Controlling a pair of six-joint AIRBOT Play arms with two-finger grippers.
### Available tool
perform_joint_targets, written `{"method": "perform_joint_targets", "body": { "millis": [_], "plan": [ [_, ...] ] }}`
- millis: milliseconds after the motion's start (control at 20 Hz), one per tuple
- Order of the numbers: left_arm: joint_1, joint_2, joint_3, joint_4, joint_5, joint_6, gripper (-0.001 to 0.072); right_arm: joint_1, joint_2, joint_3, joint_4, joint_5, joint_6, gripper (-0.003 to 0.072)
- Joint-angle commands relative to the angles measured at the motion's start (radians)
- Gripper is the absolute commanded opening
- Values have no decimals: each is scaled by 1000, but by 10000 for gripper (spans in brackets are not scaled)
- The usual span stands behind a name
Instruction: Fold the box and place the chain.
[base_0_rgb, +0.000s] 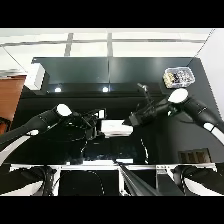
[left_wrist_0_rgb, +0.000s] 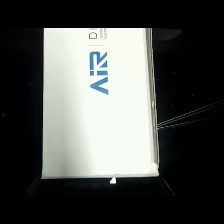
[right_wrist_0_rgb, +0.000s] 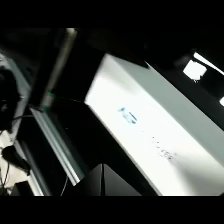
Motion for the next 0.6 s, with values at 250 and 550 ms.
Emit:
{"method": "perform_joint_targets", "body": {
  "millis": [250, 550],
  "plan": [
    [1, 81, 17, 108, 3, -161, 715, -305, 82, 157, -61, 420, 63, 17],
    [-16, 188, 104, 232, -209, -357, 710, -497, 107, 148, -201, 448, 59, 17]
  ]
}}
